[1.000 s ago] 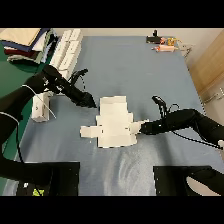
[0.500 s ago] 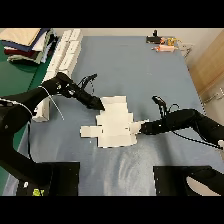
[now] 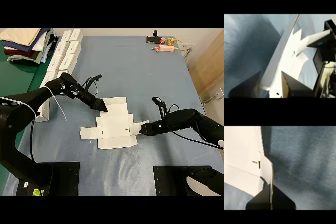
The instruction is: Fold the box.
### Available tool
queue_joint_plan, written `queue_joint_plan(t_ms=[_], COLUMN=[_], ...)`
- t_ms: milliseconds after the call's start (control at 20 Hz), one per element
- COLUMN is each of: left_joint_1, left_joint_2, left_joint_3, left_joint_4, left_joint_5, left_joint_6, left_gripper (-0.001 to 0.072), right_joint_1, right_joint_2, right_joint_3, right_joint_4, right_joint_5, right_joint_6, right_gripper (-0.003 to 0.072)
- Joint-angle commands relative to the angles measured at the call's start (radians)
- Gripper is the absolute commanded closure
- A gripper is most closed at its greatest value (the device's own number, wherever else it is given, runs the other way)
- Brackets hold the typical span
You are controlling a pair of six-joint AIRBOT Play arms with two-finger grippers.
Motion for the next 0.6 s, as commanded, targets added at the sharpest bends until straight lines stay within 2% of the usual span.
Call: queue_joint_plan(t_ms=[0, 50, 100, 150, 350, 400, 450, 500, 550], left_joint_1=[-0.023, -0.022, -0.022, -0.021, -0.022, -0.022, -0.023, -0.024, -0.024], left_joint_2=[-0.001, -0.001, -0.001, -0.001, -0.001, -0.001, -0.001, -0.001, -0.001], left_joint_3=[0.001, 0.001, 0.002, 0.002, 0.002, 0.002, 0.002, 0.003, 0.007], left_joint_4=[0.000, 0.001, 0.001, 0.003, 0.003, -0.003, -0.011, -0.013, -0.013], left_joint_5=[-0.082, -0.095, -0.097, -0.097, -0.096, -0.093, -0.092, -0.078, -0.074], left_joint_6=[0.055, 0.068, 0.071, 0.081, 0.099, 0.092, 0.094, 0.107, 0.167], left_gripper=[0.0504, 0.0543, 0.0547, 0.0692, 0.0696, 0.0696, 0.0696, 0.0696, 0.0697], right_joint_1=[0.000, 0.000, 0.000, 0.000, 0.000, 0.000, 0.000, 0.000, 0.000], right_joint_2=[0.001, 0.001, 0.001, 0.001, 0.001, 0.001, 0.003, 0.005, 0.005], right_joint_3=[0.000, 0.000, 0.000, 0.000, 0.005, 0.014, 0.028, 0.048, 0.074], right_joint_4=[0.000, 0.000, 0.000, 0.000, -0.009, -0.023, -0.046, -0.083, -0.130], right_joint_5=[0.000, 0.000, 0.000, 0.000, 0.000, -0.001, -0.001, -0.001, -0.002], right_joint_6=[-0.001, -0.001, -0.001, -0.001, -0.001, -0.001, -0.001, -0.001, 0.000], right_gripper=[0.0684, 0.0685, 0.0684, 0.0684, 0.0682, 0.0647, 0.0524, 0.0358, 0.0307])
